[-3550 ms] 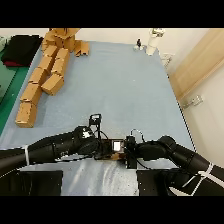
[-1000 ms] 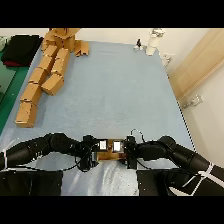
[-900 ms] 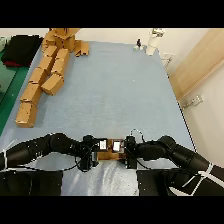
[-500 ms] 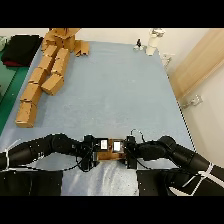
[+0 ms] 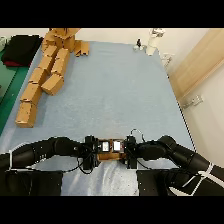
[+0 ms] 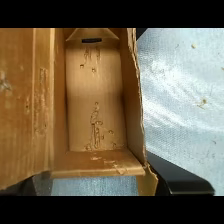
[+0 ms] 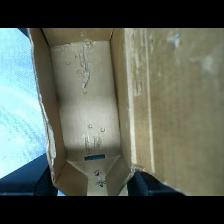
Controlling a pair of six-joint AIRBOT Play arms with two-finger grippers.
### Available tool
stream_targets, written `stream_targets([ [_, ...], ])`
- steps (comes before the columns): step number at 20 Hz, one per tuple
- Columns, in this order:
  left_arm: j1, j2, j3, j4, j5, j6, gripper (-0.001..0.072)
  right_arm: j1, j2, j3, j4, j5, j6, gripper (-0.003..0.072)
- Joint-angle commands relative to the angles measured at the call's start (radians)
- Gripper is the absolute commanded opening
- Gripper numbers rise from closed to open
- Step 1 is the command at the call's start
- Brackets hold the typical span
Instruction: Fold the box.
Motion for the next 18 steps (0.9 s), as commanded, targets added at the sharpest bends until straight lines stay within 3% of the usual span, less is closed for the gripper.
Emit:
stream_targets([
  [1, -0.003, -0.004, -0.003, 0.001, 0.010, 0.000, 0.0694, 0.000, 0.000, 0.001, 0.001, 0.002, 0.000, 0.0453],
  [3, -0.003, -0.005, -0.003, 0.001, 0.010, 0.000, 0.0679, 0.000, 0.000, 0.001, 0.001, 0.002, 0.000, 0.0453],
  [4, -0.003, -0.005, -0.003, 0.001, 0.007, 0.000, 0.0478, 0.000, 0.000, 0.001, 0.001, 0.002, 0.000, 0.0453],
  [5, -0.003, -0.005, -0.003, 0.001, 0.002, 0.001, 0.0351, 0.000, 0.000, 0.001, 0.001, 0.002, 0.000, 0.0453],
  [18, -0.003, -0.005, -0.003, 0.001, 0.002, 0.001, 0.0351, 0.000, 0.000, 0.001, 0.001, 0.002, 0.000, 0.0453],
])
